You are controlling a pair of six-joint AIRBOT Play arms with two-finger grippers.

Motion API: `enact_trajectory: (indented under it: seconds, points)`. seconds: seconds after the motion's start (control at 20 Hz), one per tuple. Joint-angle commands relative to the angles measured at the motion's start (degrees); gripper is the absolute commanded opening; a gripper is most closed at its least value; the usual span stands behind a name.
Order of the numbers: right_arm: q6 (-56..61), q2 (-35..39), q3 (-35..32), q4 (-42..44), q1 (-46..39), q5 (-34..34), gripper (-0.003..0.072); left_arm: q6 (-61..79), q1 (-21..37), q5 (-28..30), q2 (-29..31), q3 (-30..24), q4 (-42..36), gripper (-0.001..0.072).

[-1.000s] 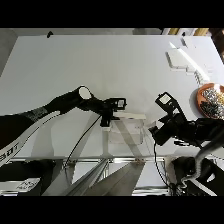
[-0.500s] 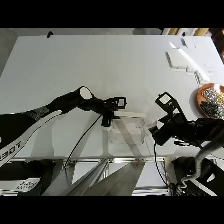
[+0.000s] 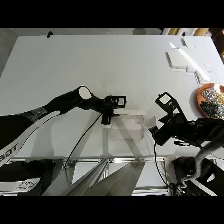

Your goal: Fold the box and place the chain.

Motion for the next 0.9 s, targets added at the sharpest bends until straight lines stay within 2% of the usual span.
enact_trajectory:
  seconds: [0.0,0.1,0.85]
  points:
    - [0.00,0.02,0.02,0.00,0.07,0.02,0.0576,-5.11,-0.26,0.72,1.05,0.07,2.60,0.0001]
    - [0.00,0.02,0.02,0.00,0.07,0.00,0.0576,-5.14,-0.92,0.70,1.03,0.07,4.57,0.0001]
    - [0.00,0.02,0.02,0.00,0.07,0.00,0.0576,-4.76,-1.36,0.72,-0.85,0.07,3.69,0.0015]
